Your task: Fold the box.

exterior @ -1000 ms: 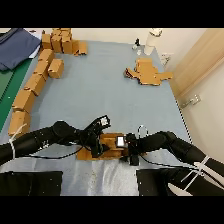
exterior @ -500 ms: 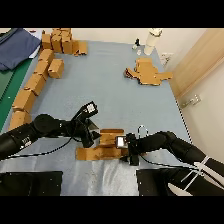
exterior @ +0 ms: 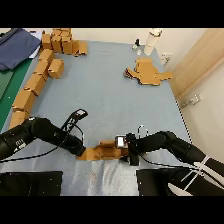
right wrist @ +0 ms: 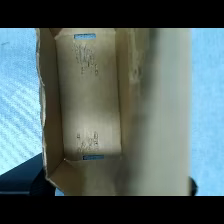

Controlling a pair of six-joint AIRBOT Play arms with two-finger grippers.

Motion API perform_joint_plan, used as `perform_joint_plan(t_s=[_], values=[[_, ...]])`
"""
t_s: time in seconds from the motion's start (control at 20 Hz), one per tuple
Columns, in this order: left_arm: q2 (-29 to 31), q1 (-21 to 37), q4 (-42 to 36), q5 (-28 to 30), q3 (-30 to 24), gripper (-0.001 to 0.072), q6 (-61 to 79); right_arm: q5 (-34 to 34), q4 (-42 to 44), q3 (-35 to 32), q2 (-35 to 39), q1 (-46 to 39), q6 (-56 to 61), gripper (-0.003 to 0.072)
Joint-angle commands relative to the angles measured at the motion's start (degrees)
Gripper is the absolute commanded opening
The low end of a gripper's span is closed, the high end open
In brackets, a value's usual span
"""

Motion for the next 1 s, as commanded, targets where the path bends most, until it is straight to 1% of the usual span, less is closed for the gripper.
perform_joint_plan(t_s=[0.0,0.1,0.15,0.2,0.25,0.35,0.4,0.55,0.65,0.8,0.95], values=[[0.2,-5.0,-15.1,-1.7,-1.3,0.0012,-9.8,0.0,0.0,0.0,0.0,0.0,0.0,0.0576],[0.1,-10.5,-25.5,11.3,-1.9,0.0012,-6.3,0.0,0.0,0.0,0.0,0.0,0.0,0.0576],[0.0,-12.4,-28.3,17.2,-1.9,0.0012,-5.5,0.0,0.0,0.0,0.0,0.0,0.0,0.0576],[-0.3,-13.4,-30.7,22.3,-1.9,0.0012,-4.4,0.0,0.0,0.0,0.0,0.0,0.0,0.0576],[-0.6,-13.6,-33.0,25.7,-1.9,0.0012,-3.3,0.0,0.0,0.0,0.0,0.0,0.0,0.0576],[-1.2,-13.5,-37.4,29.9,-1.9,0.0011,0.8,0.0,0.0,0.0,0.0,0.0,0.0,0.0576],[-1.5,-13.5,-38.1,31.9,-1.9,0.0012,1.4,0.0,0.0,0.0,0.0,0.0,0.0,0.0576],[-3.2,-13.5,-38.2,38.6,-1.9,0.0011,1.7,0.0,0.0,0.0,0.0,0.0,0.0,0.0576],[-4.8,-13.5,-38.2,41.7,-1.9,0.0011,2.4,0.0,0.0,0.0,0.0,0.0,0.0,0.0576],[-9.1,-13.2,-37.9,42.9,-1.9,0.0011,3.9,0.3,0.0,0.0,0.0,0.0,0.0,0.0576],[-15.2,-13.2,-37.1,41.2,-1.5,0.001,4.5,0.4,0.0,0.0,0.0,0.0,0.0,0.0576]])
